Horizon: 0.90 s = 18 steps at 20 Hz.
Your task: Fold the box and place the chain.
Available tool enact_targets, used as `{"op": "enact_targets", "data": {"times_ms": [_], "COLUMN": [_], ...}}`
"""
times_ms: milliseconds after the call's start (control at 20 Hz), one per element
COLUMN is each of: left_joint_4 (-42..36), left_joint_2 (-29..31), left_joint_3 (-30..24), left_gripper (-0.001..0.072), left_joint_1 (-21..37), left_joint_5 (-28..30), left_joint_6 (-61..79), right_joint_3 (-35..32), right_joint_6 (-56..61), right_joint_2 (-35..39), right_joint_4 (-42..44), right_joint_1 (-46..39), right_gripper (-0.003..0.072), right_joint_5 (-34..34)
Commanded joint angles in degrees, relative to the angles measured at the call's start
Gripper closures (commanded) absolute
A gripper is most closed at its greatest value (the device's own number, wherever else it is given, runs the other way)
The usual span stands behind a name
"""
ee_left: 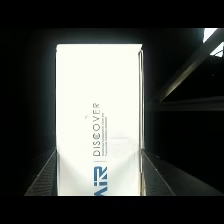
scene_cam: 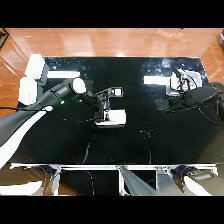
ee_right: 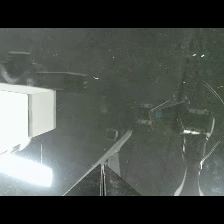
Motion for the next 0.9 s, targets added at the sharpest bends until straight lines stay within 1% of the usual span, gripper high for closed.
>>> {"op": "enact_targets", "data": {"times_ms": [0, 200, 450, 700, 750, 800, 850], "left_joint_4": [1.9, 1.9, 1.8, 1.9, 1.9, 2.2, 2.7], "left_joint_2": [-0.1, -0.1, -0.3, -2.3, -2.4, -2.4, -2.3], "left_joint_3": [0.0, 0.0, 0.0, 0.0, 0.0, 0.1, 0.3], "left_gripper": [0.007, 0.007, 0.0073, 0.0075, 0.0138, 0.0311, 0.0538], "left_joint_1": [-0.2, -0.2, -0.2, -1.4, -1.5, -1.6, -1.6], "left_joint_5": [0.0, 1.5, 1.6, 1.6, 1.5, 0.8, -1.1], "left_joint_6": [-1.4, -1.3, -1.3, -1.5, -1.5, -1.5, -1.5], "right_joint_3": [0.0, 0.0, 0.0, 0.0, 0.0, 0.0, 0.0], "right_joint_6": [0.0, 0.0, 0.0, 0.0, 0.0, 0.0, 0.0], "right_joint_2": [0.0, 0.0, 0.0, 0.0, 0.0, 0.0, 0.0], "right_joint_4": [0.0, 0.0, 0.0, 0.0, 0.0, -0.1, -0.1], "right_joint_1": [0.1, 0.1, 0.1, 0.1, 0.1, 0.1, 0.1], "right_gripper": [0.0667, 0.0667, 0.0667, 0.0667, 0.0667, 0.0667, 0.0667], "right_joint_5": [0.0, 0.2, 0.4, 0.4, 0.4, 0.4, 0.4]}}
